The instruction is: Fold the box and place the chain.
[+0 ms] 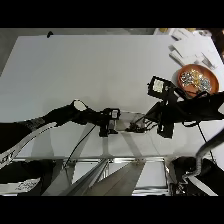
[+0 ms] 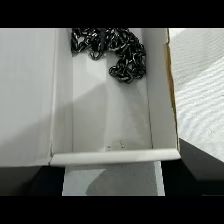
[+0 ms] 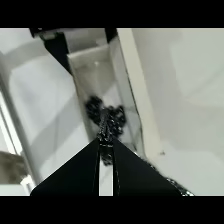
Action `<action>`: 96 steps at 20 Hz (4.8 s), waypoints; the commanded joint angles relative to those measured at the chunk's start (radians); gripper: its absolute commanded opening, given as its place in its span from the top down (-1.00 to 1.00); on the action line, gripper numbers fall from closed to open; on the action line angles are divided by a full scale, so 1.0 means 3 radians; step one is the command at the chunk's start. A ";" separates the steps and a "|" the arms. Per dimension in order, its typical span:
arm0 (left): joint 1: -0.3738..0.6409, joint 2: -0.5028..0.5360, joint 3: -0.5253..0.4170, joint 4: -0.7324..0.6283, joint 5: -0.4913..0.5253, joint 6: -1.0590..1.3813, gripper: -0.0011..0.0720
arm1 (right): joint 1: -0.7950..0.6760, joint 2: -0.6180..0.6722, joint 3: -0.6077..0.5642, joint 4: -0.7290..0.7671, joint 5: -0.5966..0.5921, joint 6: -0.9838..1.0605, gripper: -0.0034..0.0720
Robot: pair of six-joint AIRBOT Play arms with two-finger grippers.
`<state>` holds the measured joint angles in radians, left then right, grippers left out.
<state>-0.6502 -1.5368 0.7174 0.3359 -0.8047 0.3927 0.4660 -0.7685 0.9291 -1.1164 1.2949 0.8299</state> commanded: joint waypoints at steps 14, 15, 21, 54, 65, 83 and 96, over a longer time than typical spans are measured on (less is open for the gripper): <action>0.0001 0.0003 -0.0001 0.0000 0.0001 0.0000 0.23 | 0.0271 -0.0589 -0.0126 0.0069 -0.0500 0.0537 0.54; 0.0001 0.0003 -0.0001 0.0000 0.0001 0.0000 0.23 | 0.0268 -0.0561 -0.0125 0.0034 -0.0525 0.0534 0.36; 0.0001 0.0003 -0.0001 0.0000 0.0001 0.0000 0.23 | -0.0328 -0.0299 -0.0001 -0.0209 -0.0121 0.0220 0.55; 0.0001 0.0003 -0.0001 0.0000 0.0000 0.0001 0.23 | -0.0958 -0.1265 -0.1214 -0.0191 -0.1232 -0.2158 0.67; 0.0001 0.0003 -0.0001 0.0000 0.0000 0.0000 0.23 | -0.0958 -0.0697 -0.1213 -0.0304 -0.1109 -0.1606 0.88; 0.0001 0.0003 -0.0001 0.0000 0.0001 0.0000 0.23 | -0.0958 0.1030 -0.1213 0.2772 -0.0657 -0.1176 0.88; 0.0001 0.0003 -0.0001 0.0000 0.0001 0.0000 0.23 | -0.0958 0.1015 -0.1214 0.2319 -0.1016 -0.1120 0.88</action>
<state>-0.6502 -1.5368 0.7174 0.3359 -0.8047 0.3927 0.1787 -0.4610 0.5640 -0.2169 0.9939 0.4168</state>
